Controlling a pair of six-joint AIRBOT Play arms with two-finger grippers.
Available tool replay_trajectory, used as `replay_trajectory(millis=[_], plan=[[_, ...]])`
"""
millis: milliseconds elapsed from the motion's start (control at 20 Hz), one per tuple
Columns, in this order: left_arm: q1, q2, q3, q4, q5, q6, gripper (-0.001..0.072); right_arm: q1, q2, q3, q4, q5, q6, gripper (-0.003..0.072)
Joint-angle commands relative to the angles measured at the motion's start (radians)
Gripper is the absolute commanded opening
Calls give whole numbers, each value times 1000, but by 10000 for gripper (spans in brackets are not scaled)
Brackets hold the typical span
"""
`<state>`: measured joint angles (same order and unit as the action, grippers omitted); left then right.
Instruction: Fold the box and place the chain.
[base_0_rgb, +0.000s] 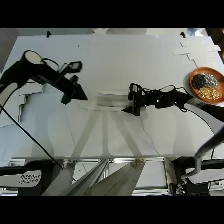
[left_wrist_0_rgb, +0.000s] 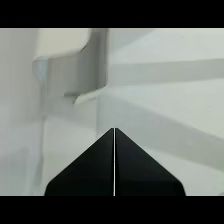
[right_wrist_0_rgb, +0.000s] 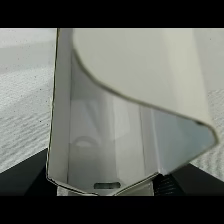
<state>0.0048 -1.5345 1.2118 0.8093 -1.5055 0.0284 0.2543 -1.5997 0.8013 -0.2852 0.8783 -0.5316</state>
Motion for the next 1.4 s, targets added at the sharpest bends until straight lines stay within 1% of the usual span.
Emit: replay_trajectory(millis=[0, 150, 300, 450, 550, 600, 750, 900, 1000, 1100, 1200, 1250, 1300, 1350], plan=[[-111, -12, 0, -84, 32, -1, 10, 0, 0, 1, 0, 0, 0, 521], [-143, -62, 0, -187, 204, 63, 8, 0, 0, 1, 0, 0, 0, 521], [-135, -111, 0, -312, 362, 58, 7, 0, 0, 1, 0, 0, 0, 521], [-129, -148, 0, -414, 468, 40, 6, 0, 0, 1, 0, 0, 0, 521], [-129, -172, 0, -426, 547, -29, 6, 0, 0, 1, 0, 0, 0, 521], [-128, -185, 0, -423, 563, -56, 6, 0, 0, 1, 0, 0, 0, 521], [-128, -211, 0, -390, 542, -72, 6, 0, 0, 1, 0, 0, 0, 521], [-118, -207, 0, -401, 506, -82, 6, 0, 0, 1, 0, 0, 0, 521], [-84, -181, 0, -428, 431, -81, 8, 0, 0, 1, 0, 0, 0, 521], [-31, -138, 0, -432, 333, -77, 6, 0, 0, 1, 0, 0, 0, 521], [34, -92, 0, -431, 252, -23, 7, 0, 0, 1, 1, 0, 0, 521], [67, -71, 0, -431, 229, 21, 7, 0, 0, 1, 0, 0, 0, 521], [99, -53, 0, -424, 217, 65, 48, 0, 0, 1, 1, 0, 0, 521], [124, -40, 0, -398, 214, 96, 121, 0, 0, 1, 0, 0, 0, 521]])
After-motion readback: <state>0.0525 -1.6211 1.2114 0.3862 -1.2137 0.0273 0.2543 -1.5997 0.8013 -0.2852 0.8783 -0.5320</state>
